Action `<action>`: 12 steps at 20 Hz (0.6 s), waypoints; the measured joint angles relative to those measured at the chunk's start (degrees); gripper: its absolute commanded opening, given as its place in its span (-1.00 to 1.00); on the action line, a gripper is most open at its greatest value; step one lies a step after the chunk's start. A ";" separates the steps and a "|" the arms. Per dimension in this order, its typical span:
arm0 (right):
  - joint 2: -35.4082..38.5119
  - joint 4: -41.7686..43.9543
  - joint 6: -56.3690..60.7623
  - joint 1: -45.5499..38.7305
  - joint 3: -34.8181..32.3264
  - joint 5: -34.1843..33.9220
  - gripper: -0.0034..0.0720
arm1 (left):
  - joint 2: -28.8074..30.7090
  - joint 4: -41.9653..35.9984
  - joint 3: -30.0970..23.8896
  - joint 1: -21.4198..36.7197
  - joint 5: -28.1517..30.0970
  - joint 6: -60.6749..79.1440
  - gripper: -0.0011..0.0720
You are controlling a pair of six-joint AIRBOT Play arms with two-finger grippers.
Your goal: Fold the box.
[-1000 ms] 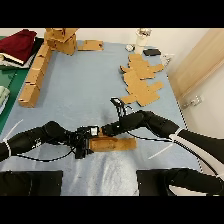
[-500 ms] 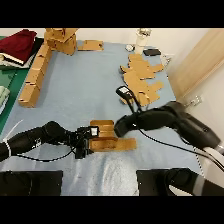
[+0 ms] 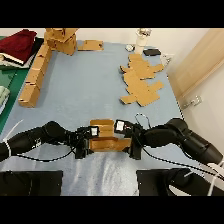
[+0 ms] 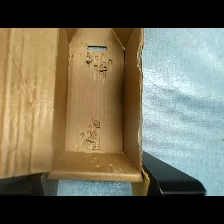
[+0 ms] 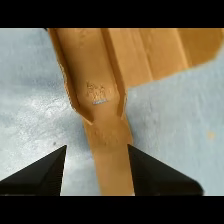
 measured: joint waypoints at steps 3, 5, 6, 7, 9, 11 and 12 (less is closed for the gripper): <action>-3.19 3.52 -8.41 0.02 -1.03 3.63 0.65 | 0.00 -0.02 0.00 0.00 0.00 0.00 0.45; -4.74 5.27 -12.31 0.02 -1.31 5.60 0.65 | 0.00 -0.02 0.00 0.00 0.00 -0.02 0.45; -5.20 5.92 -13.57 0.02 -1.40 6.38 0.61 | 0.00 -0.02 0.00 0.00 0.00 0.00 0.45; -5.57 6.38 -14.64 0.02 -1.46 7.15 0.57 | 0.00 0.00 0.00 0.00 0.00 -0.02 0.45; -5.99 7.08 -15.91 0.02 -1.55 8.24 -0.05 | 0.00 -0.02 0.00 0.00 0.02 0.00 0.45; -6.23 7.65 -16.72 0.09 -1.60 8.74 -0.36 | 0.00 -0.02 0.00 0.00 0.02 0.00 0.45; -6.32 7.98 -16.98 0.28 -1.60 8.90 -0.44 | 0.00 0.00 0.00 0.00 0.02 0.00 0.45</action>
